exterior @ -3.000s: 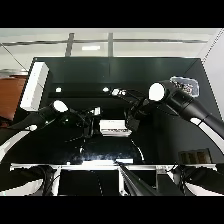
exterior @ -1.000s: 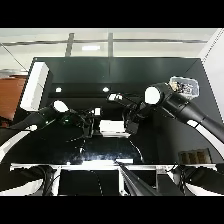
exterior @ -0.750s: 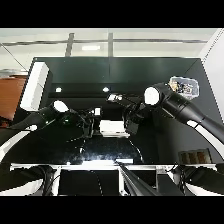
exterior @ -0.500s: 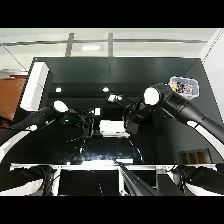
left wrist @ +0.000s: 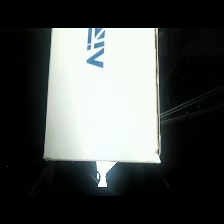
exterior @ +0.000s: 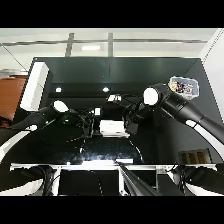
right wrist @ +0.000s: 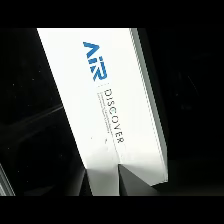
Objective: Fold the box and place the chain.
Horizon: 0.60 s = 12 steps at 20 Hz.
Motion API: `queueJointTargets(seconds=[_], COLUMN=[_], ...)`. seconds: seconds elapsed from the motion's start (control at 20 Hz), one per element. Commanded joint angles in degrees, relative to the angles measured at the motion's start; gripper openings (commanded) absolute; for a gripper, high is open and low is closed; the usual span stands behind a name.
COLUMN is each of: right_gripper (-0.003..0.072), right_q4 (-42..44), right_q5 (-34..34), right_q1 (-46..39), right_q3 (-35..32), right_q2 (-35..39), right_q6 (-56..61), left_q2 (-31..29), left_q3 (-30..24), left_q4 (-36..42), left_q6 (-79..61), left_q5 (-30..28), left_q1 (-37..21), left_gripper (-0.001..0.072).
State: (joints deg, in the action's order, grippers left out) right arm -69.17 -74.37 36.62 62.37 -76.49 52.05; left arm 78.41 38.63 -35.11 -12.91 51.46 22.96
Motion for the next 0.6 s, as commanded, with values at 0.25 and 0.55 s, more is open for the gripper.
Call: queueJointTargets(seconds=[0.25,0.55], right_gripper=[0.0207,0.0207], right_q4=[-0.09,-0.57], right_q5=[-0.46,-3.76], right_q1=[0.04,0.02], right_q3=[-0.02,0.00], right_q2=[-0.33,-0.31], right_q6=[0.04,0.02], left_q2=[0.04,0.04], left_q3=[0.04,0.04], left_q4=[0.02,0.00], left_q6=[0.02,0.02], left_q5=[-0.02,-0.02], left_q1=[0.00,0.00], left_gripper=[0.0413,0.0413])
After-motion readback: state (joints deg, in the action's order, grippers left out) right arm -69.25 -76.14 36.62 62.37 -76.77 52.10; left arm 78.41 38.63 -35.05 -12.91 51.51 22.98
